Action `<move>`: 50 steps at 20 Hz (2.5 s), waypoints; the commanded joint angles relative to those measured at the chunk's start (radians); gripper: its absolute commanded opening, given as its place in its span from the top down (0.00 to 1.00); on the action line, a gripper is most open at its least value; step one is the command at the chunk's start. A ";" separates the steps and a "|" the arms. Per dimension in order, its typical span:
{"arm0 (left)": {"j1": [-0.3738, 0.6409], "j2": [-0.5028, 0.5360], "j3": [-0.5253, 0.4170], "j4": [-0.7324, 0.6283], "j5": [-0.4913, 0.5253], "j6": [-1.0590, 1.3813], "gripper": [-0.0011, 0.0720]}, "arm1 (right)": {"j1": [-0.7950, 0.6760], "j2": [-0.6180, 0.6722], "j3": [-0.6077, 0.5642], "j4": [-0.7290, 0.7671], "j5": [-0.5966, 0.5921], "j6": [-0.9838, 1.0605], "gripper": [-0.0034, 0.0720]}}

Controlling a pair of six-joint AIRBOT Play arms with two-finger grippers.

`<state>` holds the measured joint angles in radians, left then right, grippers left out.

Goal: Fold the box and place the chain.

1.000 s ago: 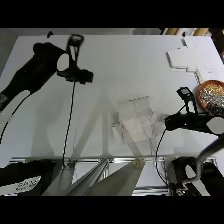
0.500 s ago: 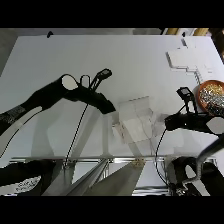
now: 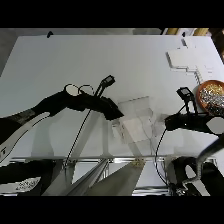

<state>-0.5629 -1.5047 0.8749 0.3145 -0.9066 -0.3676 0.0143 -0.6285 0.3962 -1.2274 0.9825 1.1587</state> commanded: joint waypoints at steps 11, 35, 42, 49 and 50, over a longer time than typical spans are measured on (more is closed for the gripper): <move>-0.024 -0.120 0.101 -0.039 -0.067 0.022 0.47 | 0.001 0.001 0.000 0.000 0.001 0.000 0.93; -0.027 -0.119 0.129 0.129 -0.077 0.201 0.98 | 0.001 0.001 0.000 0.000 0.002 -0.010 0.86; -0.080 0.001 0.129 0.373 -0.132 0.158 0.98 | 0.001 0.006 0.125 0.005 0.136 -0.064 0.49; -0.201 0.047 0.127 0.503 -0.029 0.158 0.98 | 0.001 0.086 0.180 0.004 0.234 -0.203 0.50; -0.204 0.047 0.123 0.497 0.003 0.158 0.98 | 0.001 0.086 0.180 0.005 0.233 -0.203 0.50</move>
<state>-0.7372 -1.4639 1.0012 0.7868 -0.9787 -0.2066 0.0147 -0.5602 0.5659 -1.2228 1.1854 0.9985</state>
